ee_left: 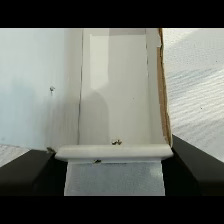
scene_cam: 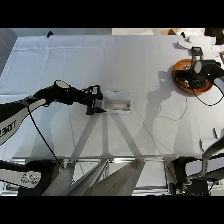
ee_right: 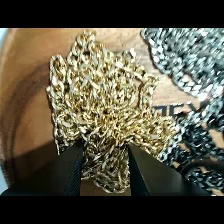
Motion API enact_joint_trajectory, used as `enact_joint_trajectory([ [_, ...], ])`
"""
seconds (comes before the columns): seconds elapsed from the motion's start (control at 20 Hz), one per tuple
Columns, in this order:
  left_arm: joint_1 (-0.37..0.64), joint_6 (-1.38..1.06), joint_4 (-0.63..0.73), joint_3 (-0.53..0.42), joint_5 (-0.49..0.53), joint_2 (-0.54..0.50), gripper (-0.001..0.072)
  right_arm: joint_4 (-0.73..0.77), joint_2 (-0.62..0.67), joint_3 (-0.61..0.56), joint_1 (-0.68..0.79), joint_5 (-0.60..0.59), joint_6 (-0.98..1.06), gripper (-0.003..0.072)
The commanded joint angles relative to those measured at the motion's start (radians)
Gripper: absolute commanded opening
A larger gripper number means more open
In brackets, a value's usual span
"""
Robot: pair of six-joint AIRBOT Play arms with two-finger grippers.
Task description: Fold the box and place the chain.
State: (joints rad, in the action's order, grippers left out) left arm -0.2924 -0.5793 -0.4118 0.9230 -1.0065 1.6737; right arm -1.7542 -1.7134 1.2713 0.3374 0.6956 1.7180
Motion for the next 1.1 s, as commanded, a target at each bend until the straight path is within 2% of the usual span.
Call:
enact_joint_trajectory([
  [0.0,0.001,0.000,0.000,0.000,0.000,0.000,0.0318,0.003,-0.032,0.008,0.000,0.048,0.000,0.0285],
  [0.05,0.001,0.000,0.000,0.000,0.000,0.000,0.0318,0.001,-0.035,0.008,0.000,0.046,0.000,0.0260],
  [0.1,0.001,0.000,0.000,0.000,0.000,0.000,0.0318,0.001,-0.034,0.008,0.000,0.030,0.000,0.0189],
  [0.15,0.001,0.000,0.000,0.000,0.000,0.000,0.0318,0.001,-0.032,0.008,0.000,0.017,0.000,0.0075],
  [0.2,0.001,0.000,0.000,0.000,0.000,0.000,0.0318,0.002,-0.031,0.013,0.000,0.018,0.000,0.0012],
  [0.45,0.001,0.000,0.000,0.000,0.000,0.000,0.0318,-0.004,0.045,0.030,0.000,0.065,-0.003,0.0010],
  [0.6,0.001,0.000,0.000,0.000,0.000,0.000,0.0318,-0.001,0.138,0.029,-0.002,0.152,-0.084,0.0008],
  [0.75,0.001,0.000,0.000,0.000,0.000,0.000,0.0318,0.089,0.233,0.029,-0.005,0.213,-0.097,0.0008],
  [0.9,0.000,0.000,0.000,0.000,0.000,0.000,0.0318,0.137,0.312,0.022,-0.049,0.290,-0.127,0.0008],
  [1.05,0.000,0.000,0.000,0.000,0.000,0.000,0.0318,0.143,0.412,-0.038,-0.135,0.299,-0.127,0.0007],
])
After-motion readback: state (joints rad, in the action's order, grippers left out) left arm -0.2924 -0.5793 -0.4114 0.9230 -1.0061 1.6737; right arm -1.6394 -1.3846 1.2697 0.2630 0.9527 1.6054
